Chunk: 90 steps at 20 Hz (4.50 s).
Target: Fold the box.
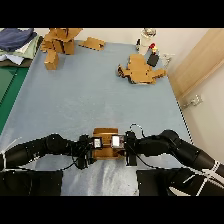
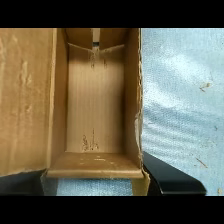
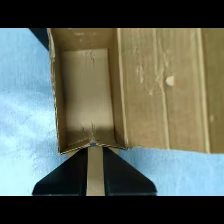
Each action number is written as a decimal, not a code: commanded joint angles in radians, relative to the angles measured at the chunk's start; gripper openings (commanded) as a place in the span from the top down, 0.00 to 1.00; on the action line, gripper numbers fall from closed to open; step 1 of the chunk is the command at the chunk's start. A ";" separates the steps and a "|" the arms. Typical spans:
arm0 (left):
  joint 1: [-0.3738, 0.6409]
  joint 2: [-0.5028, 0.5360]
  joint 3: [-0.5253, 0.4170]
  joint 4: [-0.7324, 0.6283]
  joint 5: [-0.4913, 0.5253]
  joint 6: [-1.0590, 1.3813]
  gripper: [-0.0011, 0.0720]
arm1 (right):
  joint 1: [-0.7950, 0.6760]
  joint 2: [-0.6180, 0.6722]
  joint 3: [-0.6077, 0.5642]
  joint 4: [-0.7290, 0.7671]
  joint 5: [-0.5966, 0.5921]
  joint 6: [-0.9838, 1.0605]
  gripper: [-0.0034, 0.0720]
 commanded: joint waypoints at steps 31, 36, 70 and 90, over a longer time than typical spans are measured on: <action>0.000 0.000 0.000 0.000 0.001 0.000 0.27 | -0.120 0.128 -0.016 -0.365 -0.352 1.379 0.95; 0.000 0.000 0.000 0.000 0.001 0.000 0.27 | -0.119 0.009 -0.061 -0.072 -0.130 1.245 0.95; 0.000 0.000 0.000 0.000 0.001 0.000 0.27 | 0.078 -0.169 0.240 -0.234 -0.270 1.626 0.43; 0.000 0.000 0.000 0.000 0.001 0.000 0.27 | 0.277 -0.528 0.437 -0.412 -0.394 2.139 0.85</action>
